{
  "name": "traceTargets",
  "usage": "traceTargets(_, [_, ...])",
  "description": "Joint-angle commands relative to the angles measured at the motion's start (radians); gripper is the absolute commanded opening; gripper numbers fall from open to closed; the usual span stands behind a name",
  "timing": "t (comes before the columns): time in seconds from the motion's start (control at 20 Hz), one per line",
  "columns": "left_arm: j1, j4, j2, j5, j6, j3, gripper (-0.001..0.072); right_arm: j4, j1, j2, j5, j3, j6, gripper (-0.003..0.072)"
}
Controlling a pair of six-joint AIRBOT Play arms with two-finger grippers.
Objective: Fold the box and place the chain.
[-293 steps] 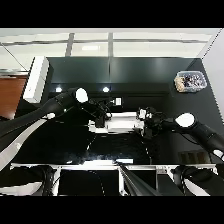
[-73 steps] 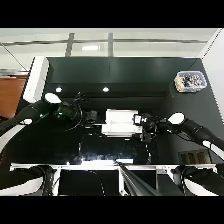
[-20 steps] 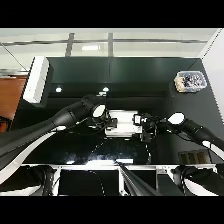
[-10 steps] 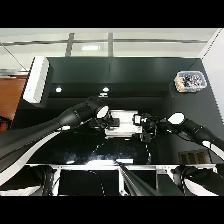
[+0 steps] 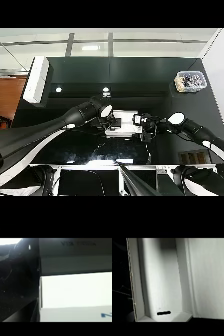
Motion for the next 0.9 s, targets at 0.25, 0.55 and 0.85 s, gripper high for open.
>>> traceTargets(0.25, [-0.001,-0.002,-0.012,-0.019,-0.006,0.012,0.0028,0.0,0.001,0.0,0.0,0.0,0.0,0.0415])
traceTargets(0.55, [-0.001,-0.006,-0.012,-0.019,-0.011,0.013,0.0232,0.0,0.001,0.0,0.0,0.0,0.0,0.0415])
traceTargets(0.85, [0.002,-0.01,-0.014,-0.022,-0.013,0.013,0.0148,0.0,0.001,0.0,0.0,0.0,0.0,0.0415])
